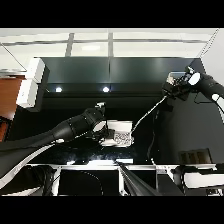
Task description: Fold the box and place the chain.
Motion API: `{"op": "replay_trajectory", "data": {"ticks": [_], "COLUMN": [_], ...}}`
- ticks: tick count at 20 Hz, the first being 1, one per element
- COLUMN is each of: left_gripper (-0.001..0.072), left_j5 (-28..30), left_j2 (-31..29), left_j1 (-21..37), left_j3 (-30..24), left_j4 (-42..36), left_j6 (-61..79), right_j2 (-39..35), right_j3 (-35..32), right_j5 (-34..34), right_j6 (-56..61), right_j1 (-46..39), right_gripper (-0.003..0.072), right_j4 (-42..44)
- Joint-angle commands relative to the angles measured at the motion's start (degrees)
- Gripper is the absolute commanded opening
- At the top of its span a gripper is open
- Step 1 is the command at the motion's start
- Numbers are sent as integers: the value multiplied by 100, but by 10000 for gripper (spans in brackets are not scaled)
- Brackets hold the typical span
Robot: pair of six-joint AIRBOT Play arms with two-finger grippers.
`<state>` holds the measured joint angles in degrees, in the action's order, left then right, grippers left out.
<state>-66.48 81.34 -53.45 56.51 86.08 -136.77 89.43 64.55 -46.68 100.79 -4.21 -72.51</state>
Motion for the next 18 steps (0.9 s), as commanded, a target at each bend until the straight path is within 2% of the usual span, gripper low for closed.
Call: {"op": "replay_trajectory", "data": {"ticks": [1, 7, 9, 12, 14, 18], "left_gripper": [31, 31, 31, 31, 31, 31], "left_j5": [26, 39, 37, 37, 39, 37], "left_j2": [2, 2, 2, 2, 2, 2], "left_j1": [-2, -2, -2, -2, -2, -2], "left_j3": [2, 2, 2, 2, 2, 2], "left_j4": [0, 0, 0, 0, 0, 0], "left_j6": [2, 2, 2, 2, 2, 2], "right_j2": [-525, -2933, -3851, -5128, -5611, -5796], "right_j3": [33, 37, 50, 50, 44, -55], "right_j5": [-544, -1023, -1582, -2509, -3132, -4052], "right_j6": [-710, -1156, -1204, -1287, -1292, -1384], "right_j1": [-9, -13, 7, 4, 4, 4], "right_gripper": [18, 17, 17, 17, 17, 17], "right_j4": [-61, -151, -111, 492, 1139, 2389]}}
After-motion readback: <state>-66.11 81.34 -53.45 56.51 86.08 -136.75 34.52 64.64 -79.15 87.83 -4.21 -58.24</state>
